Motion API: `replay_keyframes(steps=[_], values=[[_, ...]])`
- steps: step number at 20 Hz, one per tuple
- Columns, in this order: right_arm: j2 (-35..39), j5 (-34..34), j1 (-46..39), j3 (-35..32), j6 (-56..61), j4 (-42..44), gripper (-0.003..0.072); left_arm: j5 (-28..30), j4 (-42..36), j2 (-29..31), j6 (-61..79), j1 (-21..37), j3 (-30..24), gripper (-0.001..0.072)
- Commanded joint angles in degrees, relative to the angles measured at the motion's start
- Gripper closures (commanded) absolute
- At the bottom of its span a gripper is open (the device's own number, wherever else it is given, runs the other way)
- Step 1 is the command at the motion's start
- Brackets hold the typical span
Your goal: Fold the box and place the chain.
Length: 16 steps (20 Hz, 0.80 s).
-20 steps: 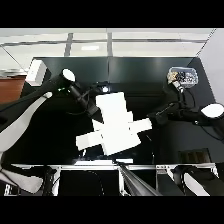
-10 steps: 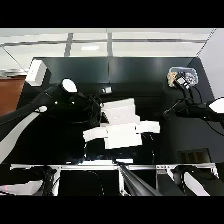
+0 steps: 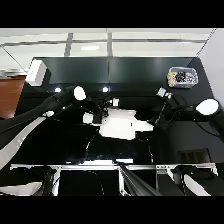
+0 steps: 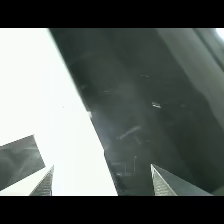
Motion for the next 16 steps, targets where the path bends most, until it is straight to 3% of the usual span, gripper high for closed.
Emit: replay_keyframes(steps=[1,8,13,16], values=[[-1.62,-0.13,4.11,-2.80,-4.72,-0.02,-0.0008,1.01,-1.46,-0.50,0.46,-0.04,-0.04,0.0683],[-1.81,-3.80,12.48,-9.01,-9.14,-1.03,-0.0008,-1.77,-1.88,-0.48,-1.22,0.24,0.02,0.0684],[-1.84,-12.09,18.29,-9.55,-10.54,-0.50,-0.0008,-1.36,-3.37,-0.48,-3.04,0.20,0.09,0.0684],[-2.47,-13.22,21.05,-9.55,-10.73,-0.50,-0.0008,-1.25,-3.39,-0.48,-3.04,0.17,0.09,0.0684]])
